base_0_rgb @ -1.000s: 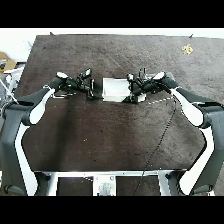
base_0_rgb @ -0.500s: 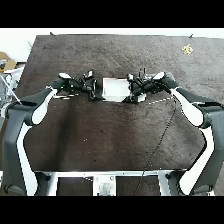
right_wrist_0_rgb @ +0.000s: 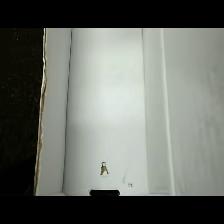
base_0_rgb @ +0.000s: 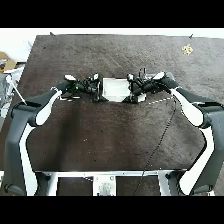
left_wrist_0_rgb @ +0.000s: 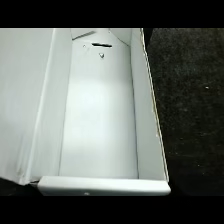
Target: Fold the box and place the chain.
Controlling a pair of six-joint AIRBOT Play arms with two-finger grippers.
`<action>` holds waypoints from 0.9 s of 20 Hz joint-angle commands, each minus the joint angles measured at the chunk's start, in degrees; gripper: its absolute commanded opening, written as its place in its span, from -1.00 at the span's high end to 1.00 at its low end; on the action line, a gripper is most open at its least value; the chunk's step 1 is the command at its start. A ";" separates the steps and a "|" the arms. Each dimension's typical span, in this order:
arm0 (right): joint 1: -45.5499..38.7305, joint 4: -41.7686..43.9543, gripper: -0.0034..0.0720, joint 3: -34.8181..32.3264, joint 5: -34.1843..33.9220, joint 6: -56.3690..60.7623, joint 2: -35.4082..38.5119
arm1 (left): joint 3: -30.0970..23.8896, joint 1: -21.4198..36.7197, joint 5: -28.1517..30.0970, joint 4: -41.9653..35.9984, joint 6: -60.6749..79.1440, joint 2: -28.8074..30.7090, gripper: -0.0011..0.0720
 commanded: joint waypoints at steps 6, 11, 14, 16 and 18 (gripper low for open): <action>0.00 0.00 -0.25 -0.02 0.00 0.00 -0.04 | 0.02 -0.22 0.04 0.46 0.07 -0.11 -0.98; 0.00 0.00 -0.25 -0.02 0.02 0.00 -0.04 | 0.02 -0.20 -0.31 1.68 -0.15 -0.22 -0.98; 0.00 0.00 -0.25 -0.02 0.02 0.00 -0.04 | 0.02 -0.17 -0.09 1.66 -0.15 -0.22 -0.97; 0.00 0.00 -0.25 -0.02 0.00 0.00 -0.04 | 0.02 -0.17 0.39 1.53 -0.11 -0.22 -0.98; 0.00 0.00 -0.25 -0.02 0.02 0.02 -0.04 | 0.02 -0.17 0.90 1.53 -0.13 -0.22 -0.97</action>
